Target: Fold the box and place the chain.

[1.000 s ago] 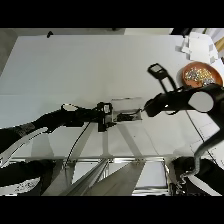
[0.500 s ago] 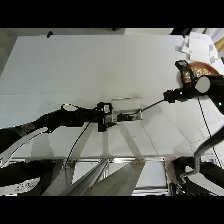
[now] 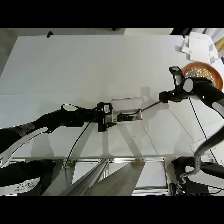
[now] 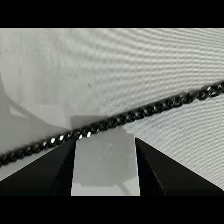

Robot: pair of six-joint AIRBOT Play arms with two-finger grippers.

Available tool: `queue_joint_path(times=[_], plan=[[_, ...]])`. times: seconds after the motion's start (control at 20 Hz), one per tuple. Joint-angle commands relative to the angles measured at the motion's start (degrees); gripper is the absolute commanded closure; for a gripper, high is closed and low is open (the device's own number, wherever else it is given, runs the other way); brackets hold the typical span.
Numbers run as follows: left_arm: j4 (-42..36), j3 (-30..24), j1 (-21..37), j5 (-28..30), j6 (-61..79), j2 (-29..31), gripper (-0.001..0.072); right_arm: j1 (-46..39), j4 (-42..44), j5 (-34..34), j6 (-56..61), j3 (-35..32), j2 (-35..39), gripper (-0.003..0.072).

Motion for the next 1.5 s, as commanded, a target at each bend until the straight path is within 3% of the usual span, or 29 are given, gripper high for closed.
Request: queue_joint_path(times=[0.0,0.3,0.4,0.5,0.6,0.7,0.95,1.15,1.45], plan=[[0.02,-0.02,-0.02,0.02,0.02,0.00,0.0500,-0.04,-0.09,-3.15,1.84,-0.04,-1.25,0.0279],[0.02,-0.02,0.00,0.02,0.02,0.00,0.0500,-0.04,-0.11,-2.05,3.34,-0.04,-1.73,0.0299],[0.02,-0.02,0.00,0.02,0.02,0.00,0.0500,-0.02,-0.11,-2.16,3.32,-0.04,-2.12,0.0358],[0.02,-0.02,-0.02,0.02,0.02,0.00,0.0500,-0.02,-0.11,-2.12,3.32,-0.04,-2.56,0.0359],[0.02,-0.02,0.00,0.02,0.02,0.00,0.0500,-0.02,-0.11,-1.81,3.30,-0.04,-3.06,0.0453],[0.00,-0.02,0.00,0.02,0.02,0.00,0.0500,-0.02,-0.11,-0.70,3.28,-0.04,-3.63,0.0472],[0.02,-0.02,-0.02,0.02,0.02,0.00,0.0500,-0.02,-0.11,0.07,2.29,-0.04,-4.13,0.0668],[0.02,-0.02,0.00,0.02,0.02,0.00,0.0500,1.46,-0.11,1.42,-1.62,-0.04,-1.40,0.0669],[0.02,-0.02,0.00,0.02,0.02,0.00,0.0500,5.92,-0.09,8.44,-3.19,-0.04,13.07,0.0669]])
